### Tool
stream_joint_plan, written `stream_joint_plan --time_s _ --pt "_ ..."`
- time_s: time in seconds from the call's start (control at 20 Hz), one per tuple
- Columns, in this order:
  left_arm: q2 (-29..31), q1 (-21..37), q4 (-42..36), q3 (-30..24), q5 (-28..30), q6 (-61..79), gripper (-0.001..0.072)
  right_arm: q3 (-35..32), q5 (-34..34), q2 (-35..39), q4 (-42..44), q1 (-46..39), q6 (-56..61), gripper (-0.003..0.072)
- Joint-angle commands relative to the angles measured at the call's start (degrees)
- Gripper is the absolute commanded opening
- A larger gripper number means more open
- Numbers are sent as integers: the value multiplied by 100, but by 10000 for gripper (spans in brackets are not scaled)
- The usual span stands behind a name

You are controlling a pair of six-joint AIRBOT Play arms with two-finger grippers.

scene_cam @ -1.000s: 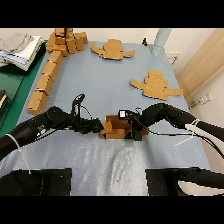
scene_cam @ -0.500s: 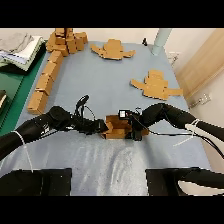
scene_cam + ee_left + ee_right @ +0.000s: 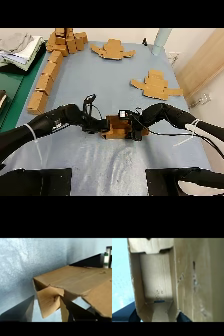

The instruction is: Fold the box.

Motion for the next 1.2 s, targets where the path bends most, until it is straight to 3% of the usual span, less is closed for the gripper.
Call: stream_joint_plan --time_s 0.0,0.2,0.4,1.05,1.1,1.15 --pt "-271 -553 1840 645 -411 -2041 493 4 2 4 2 -2 2 454" --pt "-844 -1067 3163 1451 -1384 -3449 492 4 2 4 0 -2 2 454" --pt "-1438 -1399 3593 2214 -1996 -3694 492 4 2 4 0 -2 2 454" --pt "-1561 -1390 3261 2297 -1882 -3797 493 4 2 4 0 -2 2 453" --pt "-1569 -1364 3246 2297 -1875 -3797 473 4 2 4 0 -2 2 454" --pt "-1589 -1335 3143 2297 -1884 -3792 304 4 2 4 0 -2 2 453"
